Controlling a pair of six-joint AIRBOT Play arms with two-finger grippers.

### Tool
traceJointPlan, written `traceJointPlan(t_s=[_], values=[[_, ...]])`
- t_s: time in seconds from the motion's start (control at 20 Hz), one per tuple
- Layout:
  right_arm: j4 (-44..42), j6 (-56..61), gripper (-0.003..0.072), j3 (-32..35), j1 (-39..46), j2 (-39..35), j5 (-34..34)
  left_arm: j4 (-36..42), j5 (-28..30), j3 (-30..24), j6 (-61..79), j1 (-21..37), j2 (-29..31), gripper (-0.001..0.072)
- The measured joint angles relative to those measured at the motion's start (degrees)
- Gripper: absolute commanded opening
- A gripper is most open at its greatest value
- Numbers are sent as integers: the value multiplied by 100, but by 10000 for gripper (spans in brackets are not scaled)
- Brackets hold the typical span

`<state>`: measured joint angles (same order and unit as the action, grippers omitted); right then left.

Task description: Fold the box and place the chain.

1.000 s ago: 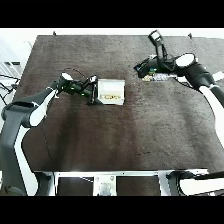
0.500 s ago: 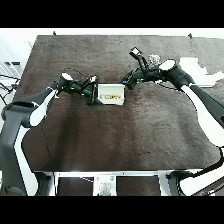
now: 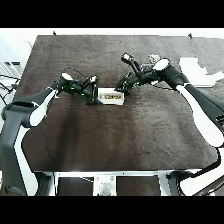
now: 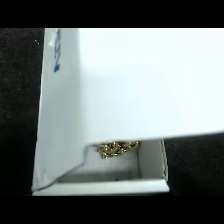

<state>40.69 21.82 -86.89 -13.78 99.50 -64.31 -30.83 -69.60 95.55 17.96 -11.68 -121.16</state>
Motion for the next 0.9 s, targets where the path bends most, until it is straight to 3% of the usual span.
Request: traceJointPlan(t_s=[0.1,0.15,0.45,0.5,0.55,0.9], values=[[42,-26,268,-7,-35,42,24,0,2,0,0,0,0,423],[42,-61,315,-11,-57,59,46,0,0,0,0,0,0,423],[61,-293,359,-11,-208,114,380,0,2,0,2,0,0,423],[63,-315,426,-11,-223,125,420,0,2,0,0,0,0,423],[66,-343,442,-11,-234,136,448,0,2,0,2,0,0,423],[74,-562,444,-11,-262,232,374,2,2,0,2,0,0,423]])
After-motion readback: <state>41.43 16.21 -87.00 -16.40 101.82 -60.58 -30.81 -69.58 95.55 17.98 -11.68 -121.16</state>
